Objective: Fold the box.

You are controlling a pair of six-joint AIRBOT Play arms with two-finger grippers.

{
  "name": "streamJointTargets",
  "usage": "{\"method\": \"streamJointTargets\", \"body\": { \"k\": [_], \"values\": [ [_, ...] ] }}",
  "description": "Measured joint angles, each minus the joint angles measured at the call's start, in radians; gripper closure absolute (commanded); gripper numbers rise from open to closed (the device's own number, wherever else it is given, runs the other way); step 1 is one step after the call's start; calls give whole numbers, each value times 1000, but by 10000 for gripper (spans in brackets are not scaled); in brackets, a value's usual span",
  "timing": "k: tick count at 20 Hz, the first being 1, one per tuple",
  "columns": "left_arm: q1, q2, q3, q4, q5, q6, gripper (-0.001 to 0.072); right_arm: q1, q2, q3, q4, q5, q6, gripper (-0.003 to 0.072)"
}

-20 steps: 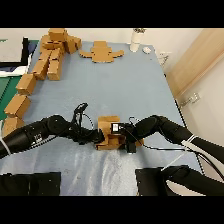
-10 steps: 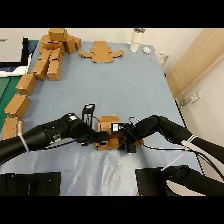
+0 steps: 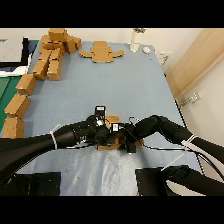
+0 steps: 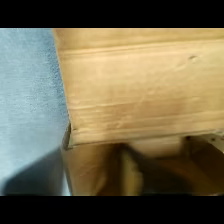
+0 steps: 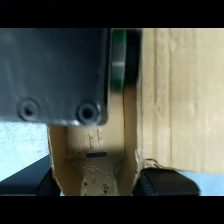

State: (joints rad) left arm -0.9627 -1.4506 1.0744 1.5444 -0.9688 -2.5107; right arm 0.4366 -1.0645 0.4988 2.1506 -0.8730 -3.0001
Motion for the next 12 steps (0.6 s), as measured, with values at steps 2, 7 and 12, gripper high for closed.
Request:
{"method": "streamJointTargets", "body": {
  "k": [2,7,12],
  "values": [
    [-4,-14,11,24,-36,-13,697,0,0,0,0,0,5,175],
    [-9,-28,21,29,-41,-20,697,-1,0,0,0,-1,2,175],
    [-10,-32,23,15,-19,-5,140,-1,0,0,-1,0,-1,175]
  ]
}}
